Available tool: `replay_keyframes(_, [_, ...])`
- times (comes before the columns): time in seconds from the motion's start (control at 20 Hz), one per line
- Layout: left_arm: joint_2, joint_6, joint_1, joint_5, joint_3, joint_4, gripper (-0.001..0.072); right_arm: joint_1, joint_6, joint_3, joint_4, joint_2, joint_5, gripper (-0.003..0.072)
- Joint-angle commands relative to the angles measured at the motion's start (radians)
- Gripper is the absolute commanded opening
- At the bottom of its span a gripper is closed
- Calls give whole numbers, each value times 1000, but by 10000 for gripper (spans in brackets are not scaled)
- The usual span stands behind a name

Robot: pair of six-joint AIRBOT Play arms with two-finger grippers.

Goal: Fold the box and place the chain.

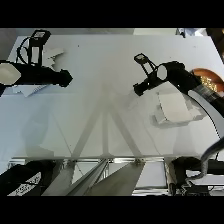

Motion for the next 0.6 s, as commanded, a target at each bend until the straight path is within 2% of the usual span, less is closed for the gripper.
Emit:
replay_keyframes(0.0, [-1, 0, 1, 0, 0, 0, 537, 0, 1, 0, 0, 0, 0, 695])
replay_keyframes(0.3, [-1, 0, 1, 0, 0, 0, 537, 0, 1, 2, -1, 3, 8, 695])
replay_keyframes(0.4, [-1, 0, 1, 0, 0, 0, 537, 0, 0, 24, -5, 4, 49, 692])
replay_keyframes(0.5, [-1, 0, 1, 0, 0, 0, 537, 0, -18, 58, -9, 10, 93, 635])
replay_keyframes(0.55, [-1, 0, 1, 0, 0, 0, 537, 0, -32, 64, -10, 22, 90, 635])
